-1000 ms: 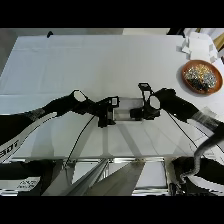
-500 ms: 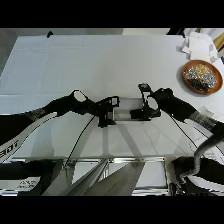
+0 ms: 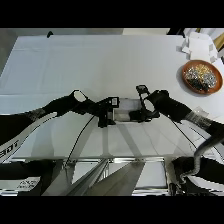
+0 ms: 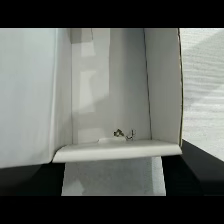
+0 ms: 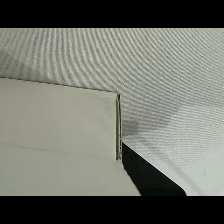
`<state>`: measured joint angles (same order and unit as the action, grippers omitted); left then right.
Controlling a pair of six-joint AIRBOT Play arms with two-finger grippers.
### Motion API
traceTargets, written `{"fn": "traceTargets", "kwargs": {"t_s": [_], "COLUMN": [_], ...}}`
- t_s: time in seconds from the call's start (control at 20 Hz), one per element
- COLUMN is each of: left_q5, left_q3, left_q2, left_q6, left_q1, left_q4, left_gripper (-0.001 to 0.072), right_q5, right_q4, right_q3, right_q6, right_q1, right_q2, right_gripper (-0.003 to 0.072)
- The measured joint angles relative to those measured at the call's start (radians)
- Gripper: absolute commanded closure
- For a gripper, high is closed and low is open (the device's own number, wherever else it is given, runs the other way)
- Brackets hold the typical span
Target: Fold the box and place the chain.
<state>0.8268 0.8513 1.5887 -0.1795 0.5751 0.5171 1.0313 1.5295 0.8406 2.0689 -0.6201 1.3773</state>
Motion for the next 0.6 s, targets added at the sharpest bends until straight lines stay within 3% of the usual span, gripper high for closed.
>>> {"fn": "traceTargets", "kwargs": {"t_s": [0.2,0.3,0.6], "left_q5": [0.001,0.0,0.0], "left_q3": [0.0,0.0,0.0], "left_q2": [0.0,0.0,0.0], "left_q6": [0.004,0.0,0.0], "left_q1": [0.0,0.0,0.0], "left_q4": [-0.002,-0.002,-0.001], "left_gripper": [0.0399,0.0399,0.0399], "right_q5": [0.002,0.003,0.006], "right_q4": [0.005,0.014,0.013], "right_q3": [0.0,0.0,-0.001], "right_q6": [0.006,-0.004,-0.029], "right_q1": [-0.002,-0.002,-0.002], "right_q2": [0.002,0.002,-0.047], "right_gripper": [0.0661,0.0448,0.0364]}}
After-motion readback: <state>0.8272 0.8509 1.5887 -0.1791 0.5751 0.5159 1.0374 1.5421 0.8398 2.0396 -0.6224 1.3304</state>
